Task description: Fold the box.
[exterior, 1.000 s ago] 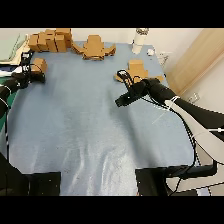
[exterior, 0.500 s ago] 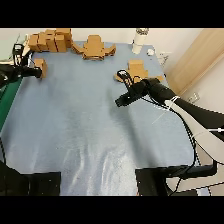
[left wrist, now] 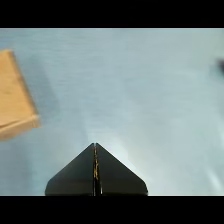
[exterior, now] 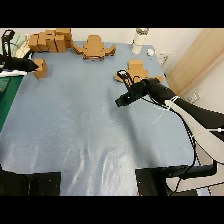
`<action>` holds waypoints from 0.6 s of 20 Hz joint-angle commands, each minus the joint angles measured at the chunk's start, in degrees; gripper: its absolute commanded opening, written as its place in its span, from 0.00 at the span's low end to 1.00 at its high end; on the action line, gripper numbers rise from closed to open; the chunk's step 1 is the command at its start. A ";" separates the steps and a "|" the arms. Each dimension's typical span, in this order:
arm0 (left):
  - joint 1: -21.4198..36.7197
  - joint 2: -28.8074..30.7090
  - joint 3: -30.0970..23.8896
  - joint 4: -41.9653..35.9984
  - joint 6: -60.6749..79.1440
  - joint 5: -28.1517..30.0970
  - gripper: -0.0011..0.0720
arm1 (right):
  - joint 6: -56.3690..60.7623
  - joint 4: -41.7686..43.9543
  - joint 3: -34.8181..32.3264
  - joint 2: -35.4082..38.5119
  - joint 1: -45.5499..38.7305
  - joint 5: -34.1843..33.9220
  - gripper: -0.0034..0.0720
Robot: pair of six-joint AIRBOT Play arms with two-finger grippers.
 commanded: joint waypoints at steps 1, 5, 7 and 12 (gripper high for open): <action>-4.09 3.23 0.00 -0.28 -4.72 -15.47 0.02 | 0.00 0.02 0.04 -0.04 -0.02 -0.02 0.05; -13.42 8.81 -8.81 2.93 -9.88 -17.11 0.02 | 0.02 0.02 0.02 -0.04 -0.02 0.00 0.05; -18.58 13.99 -18.43 3.30 -11.17 -12.83 0.02 | 0.00 0.02 0.04 -0.04 -0.02 0.00 0.05; -32.72 25.51 -39.21 3.52 -12.66 -3.39 0.02 | 0.02 0.02 0.04 -0.04 -0.02 0.00 0.05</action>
